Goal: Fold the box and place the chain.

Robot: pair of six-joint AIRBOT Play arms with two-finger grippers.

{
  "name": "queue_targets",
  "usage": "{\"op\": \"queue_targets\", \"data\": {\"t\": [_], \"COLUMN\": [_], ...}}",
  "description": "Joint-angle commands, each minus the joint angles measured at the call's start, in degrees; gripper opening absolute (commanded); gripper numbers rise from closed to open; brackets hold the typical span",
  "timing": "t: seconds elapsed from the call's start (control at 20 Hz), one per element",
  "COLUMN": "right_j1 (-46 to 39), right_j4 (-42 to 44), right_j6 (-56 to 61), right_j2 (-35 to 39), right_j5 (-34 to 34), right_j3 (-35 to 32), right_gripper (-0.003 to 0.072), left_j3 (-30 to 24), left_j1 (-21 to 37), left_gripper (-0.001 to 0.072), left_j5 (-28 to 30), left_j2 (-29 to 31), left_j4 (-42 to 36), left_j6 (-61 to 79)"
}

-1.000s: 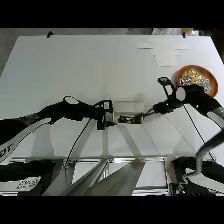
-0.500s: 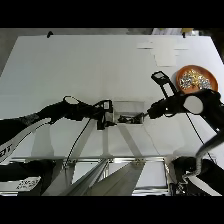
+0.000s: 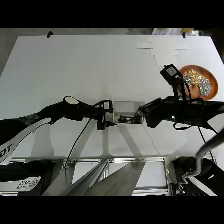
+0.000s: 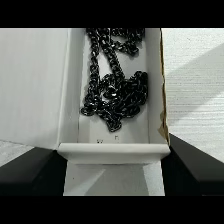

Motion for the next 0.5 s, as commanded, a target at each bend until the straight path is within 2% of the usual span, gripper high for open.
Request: {"op": "queue_targets", "data": {"t": [0.0,0.45], "right_j1": [1.88,4.90], "right_j4": [8.28,13.07], "right_j6": [-6.01,-9.16], "right_j2": [0.79,0.68], "right_j5": [-5.88,-13.42], "right_j3": [0.04,0.04], "right_gripper": [0.0009,0.0007], "left_j3": [0.04,0.04], "left_j1": [0.02,0.02], "left_gripper": [0.0209,0.0209], "left_j5": [0.02,0.02], "left_j2": [0.00,0.00], "left_j4": [0.02,0.02], "left_j6": [0.00,0.02]}}
